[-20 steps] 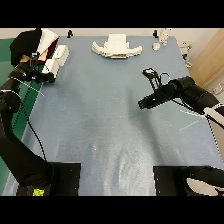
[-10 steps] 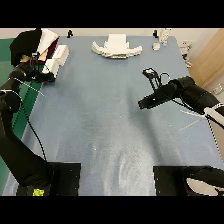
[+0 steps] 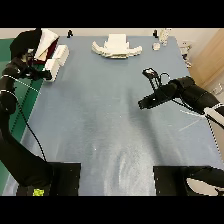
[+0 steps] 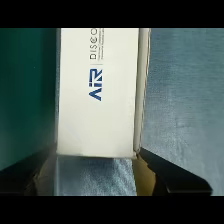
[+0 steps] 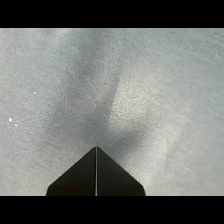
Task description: Fold the box.
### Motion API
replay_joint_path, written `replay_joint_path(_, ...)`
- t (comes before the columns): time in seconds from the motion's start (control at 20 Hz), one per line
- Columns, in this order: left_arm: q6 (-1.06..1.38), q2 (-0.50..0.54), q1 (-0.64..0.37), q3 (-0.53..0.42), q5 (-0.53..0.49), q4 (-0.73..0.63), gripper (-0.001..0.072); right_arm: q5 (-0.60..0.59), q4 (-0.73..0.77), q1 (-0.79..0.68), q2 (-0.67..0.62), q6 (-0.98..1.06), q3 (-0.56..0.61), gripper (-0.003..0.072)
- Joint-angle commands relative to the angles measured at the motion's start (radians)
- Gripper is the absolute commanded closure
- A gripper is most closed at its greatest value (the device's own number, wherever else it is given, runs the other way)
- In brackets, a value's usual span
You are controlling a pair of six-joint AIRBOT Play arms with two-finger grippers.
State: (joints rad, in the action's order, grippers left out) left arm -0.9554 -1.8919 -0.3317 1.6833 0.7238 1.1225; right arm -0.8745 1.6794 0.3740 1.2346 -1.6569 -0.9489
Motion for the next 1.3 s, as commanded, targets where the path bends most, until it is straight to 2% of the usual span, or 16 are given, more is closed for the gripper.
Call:
replay_joint_path(0.0,-0.005,0.080,-0.027,0.019,0.170,0.008,0.0019,0.000,0.000,0.000,0.000,0.000,-0.001,0.0679)
replay_joint_path(0.3,-0.013,0.248,-0.041,0.019,0.460,-0.005,0.0025,0.000,0.000,0.000,0.000,0.000,-0.001,0.0680)
replay_joint_path(0.35,-0.037,0.267,-0.037,0.019,0.516,-0.012,0.0190,0.000,0.000,0.000,0.000,0.000,-0.001,0.0680)
replay_joint_path(0.45,-0.042,0.297,-0.028,0.019,0.632,-0.032,0.0637,0.000,0.000,0.000,0.000,0.000,-0.001,0.0680)
replay_joint_path(0.5,-0.053,0.307,-0.022,0.019,0.686,-0.055,0.0697,0.000,0.000,0.000,0.000,0.000,-0.001,0.0680)
replay_joint_path(0.65,-0.112,0.325,0.022,0.005,0.797,-0.077,0.0701,0.000,0.000,0.000,0.000,0.000,-0.001,0.0680)
replay_joint_path(0.75,-0.120,0.378,0.065,-0.074,0.797,-0.078,0.0703,0.000,0.000,0.000,0.000,0.000,-0.001,0.0680)
replay_joint_path(0.9,-0.120,0.533,0.147,-0.285,0.694,-0.075,0.0703,0.000,0.000,0.000,0.000,0.000,-0.001,0.0680)
replay_joint_path(1.1,-0.120,0.803,0.300,-0.635,0.527,-0.075,0.0702,0.000,0.000,0.000,0.000,0.000,-0.001,0.0680)
replay_joint_path(1.25,-0.173,0.943,0.421,-0.846,0.359,-0.075,0.0698,0.000,0.000,0.000,0.000,0.000,-0.001,0.0680)
